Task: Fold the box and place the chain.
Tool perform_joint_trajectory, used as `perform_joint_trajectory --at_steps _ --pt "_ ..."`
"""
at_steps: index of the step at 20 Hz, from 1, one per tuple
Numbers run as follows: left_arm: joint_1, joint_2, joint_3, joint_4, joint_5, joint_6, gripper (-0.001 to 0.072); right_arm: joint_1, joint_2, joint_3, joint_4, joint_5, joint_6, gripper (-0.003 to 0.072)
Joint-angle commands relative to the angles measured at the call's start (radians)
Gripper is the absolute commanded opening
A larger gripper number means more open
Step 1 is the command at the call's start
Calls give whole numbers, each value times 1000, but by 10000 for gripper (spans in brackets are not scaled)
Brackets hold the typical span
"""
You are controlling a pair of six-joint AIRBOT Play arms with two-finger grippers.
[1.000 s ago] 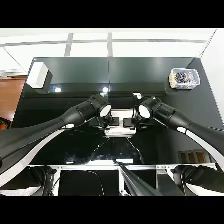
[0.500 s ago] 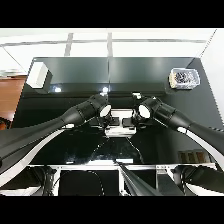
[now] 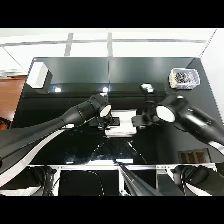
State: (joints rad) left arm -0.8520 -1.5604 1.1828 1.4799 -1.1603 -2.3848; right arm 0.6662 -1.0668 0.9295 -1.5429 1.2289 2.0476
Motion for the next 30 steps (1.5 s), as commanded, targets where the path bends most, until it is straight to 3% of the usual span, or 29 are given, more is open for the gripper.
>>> perform_joint_trajectory --at_steps 1,4,6,8,9,10,13,16,20,27,29,30 --pt "1 0 0 0 0 1 25 0 147 1 -314 172 -6 332" --pt "1 0 0 0 0 1 25 -53 172 -4 -575 224 -7 332" --pt "1 0 0 0 0 1 25 -156 172 -31 -611 114 -6 332" --pt "1 0 0 0 0 1 25 -285 172 -80 -597 -79 21 334" --pt "1 0 0 0 0 1 25 -345 172 -113 -598 -181 81 361" --pt "1 0 0 0 0 1 25 -411 170 -156 -590 -303 135 701" --pt "1 0 0 0 1 1 25 -583 97 -221 -451 -515 137 720" --pt "1 0 0 0 0 1 25 -688 -19 -151 -351 -623 137 720" --pt "1 0 0 0 0 1 25 -793 -246 160 -229 -550 135 720" --pt "1 0 0 0 0 1 25 -837 -715 734 -19 -204 33 720" --pt "1 0 0 0 0 1 24 -837 -809 828 -19 -133 20 611" --pt "1 0 0 0 0 1 25 -837 -835 845 -19 -117 19 611"
